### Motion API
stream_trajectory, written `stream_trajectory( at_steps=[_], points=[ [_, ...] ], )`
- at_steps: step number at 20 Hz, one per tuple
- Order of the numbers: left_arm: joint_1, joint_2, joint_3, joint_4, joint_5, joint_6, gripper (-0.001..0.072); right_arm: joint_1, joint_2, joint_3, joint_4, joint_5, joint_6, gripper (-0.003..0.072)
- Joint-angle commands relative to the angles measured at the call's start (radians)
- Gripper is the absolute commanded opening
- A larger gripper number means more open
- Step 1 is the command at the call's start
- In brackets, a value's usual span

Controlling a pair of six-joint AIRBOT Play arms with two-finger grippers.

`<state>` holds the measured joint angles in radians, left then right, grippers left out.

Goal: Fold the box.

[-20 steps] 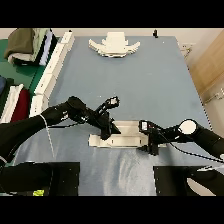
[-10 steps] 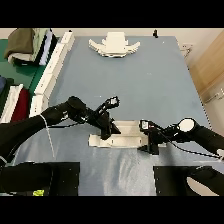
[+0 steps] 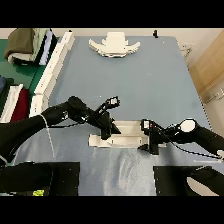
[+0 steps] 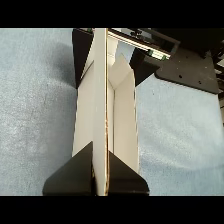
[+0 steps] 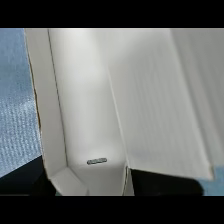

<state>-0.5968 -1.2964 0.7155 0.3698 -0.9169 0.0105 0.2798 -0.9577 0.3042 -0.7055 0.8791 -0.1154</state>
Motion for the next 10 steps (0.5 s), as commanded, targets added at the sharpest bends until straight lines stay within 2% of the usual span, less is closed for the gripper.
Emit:
stream_trajectory(
  at_steps=[1,10],
  points=[
    [0.000,0.001,0.000,0.000,0.000,0.000,0.0015,0.002,-0.001,-0.006,0.004,0.003,-0.021,0.0595],
    [0.000,0.001,0.000,0.000,0.000,0.000,0.0015,0.002,-0.001,-0.006,0.003,0.013,-0.021,0.0595]
  ],
)
